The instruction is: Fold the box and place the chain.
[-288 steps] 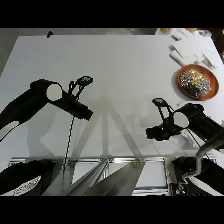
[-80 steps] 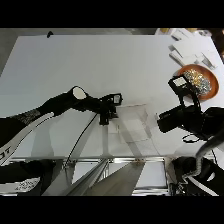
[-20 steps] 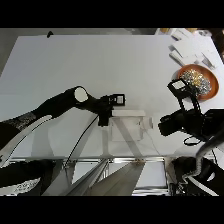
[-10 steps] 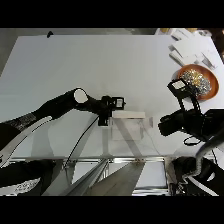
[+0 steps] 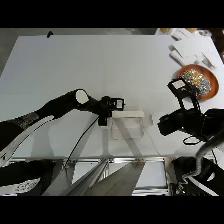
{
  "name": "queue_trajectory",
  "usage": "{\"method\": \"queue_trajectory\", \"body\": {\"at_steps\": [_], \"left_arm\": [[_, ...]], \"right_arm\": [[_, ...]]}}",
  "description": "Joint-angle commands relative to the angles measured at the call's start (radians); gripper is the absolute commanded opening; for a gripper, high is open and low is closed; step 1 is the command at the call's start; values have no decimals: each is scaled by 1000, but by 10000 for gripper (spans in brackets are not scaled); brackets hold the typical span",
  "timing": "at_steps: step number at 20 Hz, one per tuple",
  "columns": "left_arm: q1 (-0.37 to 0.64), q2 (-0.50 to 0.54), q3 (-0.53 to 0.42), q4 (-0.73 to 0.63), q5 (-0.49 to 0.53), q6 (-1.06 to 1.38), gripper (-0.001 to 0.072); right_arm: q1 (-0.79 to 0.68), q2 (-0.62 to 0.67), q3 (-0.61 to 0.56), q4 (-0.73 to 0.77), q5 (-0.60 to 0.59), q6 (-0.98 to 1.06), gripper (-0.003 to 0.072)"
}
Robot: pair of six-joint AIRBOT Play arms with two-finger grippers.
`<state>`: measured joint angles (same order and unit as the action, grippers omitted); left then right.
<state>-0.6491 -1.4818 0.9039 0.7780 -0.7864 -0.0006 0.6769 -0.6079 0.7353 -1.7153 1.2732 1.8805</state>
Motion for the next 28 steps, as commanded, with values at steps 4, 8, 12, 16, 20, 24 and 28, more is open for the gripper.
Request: {"method": "queue_trajectory", "body": {"at_steps": [4,8,12,16,20,24,28], "left_arm": [[0,-6,-1,4,3,0,11],[-1,-6,-1,3,0,0,11],[-1,-6,-1,0,-2,0,11],[-1,-6,-1,0,-2,0,11],[-1,-6,-1,0,-3,0,11],[-1,-6,-1,0,-3,0,11],[-1,-6,-1,0,-3,0,11]], "right_arm": [[1,1,0,0,-2,0,339],[1,1,0,0,-2,-4,339],[1,1,0,0,-2,-35,339],[1,0,0,27,-15,-202,167],[1,-5,-55,198,-179,-537,16],[1,-29,-140,367,-208,-875,16],[2,-61,-215,359,-218,-1122,18]]}}
